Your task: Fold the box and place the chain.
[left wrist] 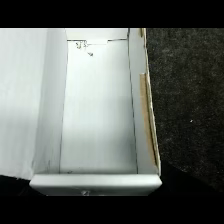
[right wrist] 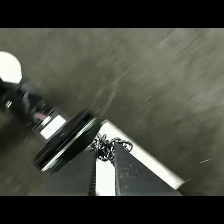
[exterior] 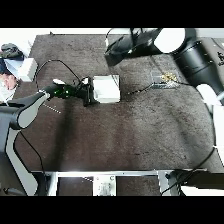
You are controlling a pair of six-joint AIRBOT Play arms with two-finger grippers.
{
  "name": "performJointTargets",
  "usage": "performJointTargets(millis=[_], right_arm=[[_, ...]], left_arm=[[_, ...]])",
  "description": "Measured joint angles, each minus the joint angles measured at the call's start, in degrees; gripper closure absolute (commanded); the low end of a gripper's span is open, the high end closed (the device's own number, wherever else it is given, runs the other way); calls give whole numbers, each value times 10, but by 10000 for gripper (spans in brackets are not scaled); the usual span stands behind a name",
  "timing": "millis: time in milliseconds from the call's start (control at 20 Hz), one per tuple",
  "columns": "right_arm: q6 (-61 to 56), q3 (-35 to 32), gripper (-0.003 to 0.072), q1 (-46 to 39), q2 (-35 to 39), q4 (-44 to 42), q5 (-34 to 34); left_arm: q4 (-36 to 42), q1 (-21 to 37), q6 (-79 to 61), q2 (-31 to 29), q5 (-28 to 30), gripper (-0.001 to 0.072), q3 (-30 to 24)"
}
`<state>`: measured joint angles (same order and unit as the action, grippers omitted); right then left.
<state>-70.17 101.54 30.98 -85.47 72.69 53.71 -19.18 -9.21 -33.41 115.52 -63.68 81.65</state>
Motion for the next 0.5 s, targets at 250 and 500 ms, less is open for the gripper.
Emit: performJointTargets(millis=[250, 500], right_arm=[[0, -69, 392, 3, -42, -35, -30], [-7, -118, 393, -35, -59, -42, -52]], left_arm=[[0, 0, 0, 0, 0, 292, 0], [0, 0, 0, 0, 0, 292, 0]])
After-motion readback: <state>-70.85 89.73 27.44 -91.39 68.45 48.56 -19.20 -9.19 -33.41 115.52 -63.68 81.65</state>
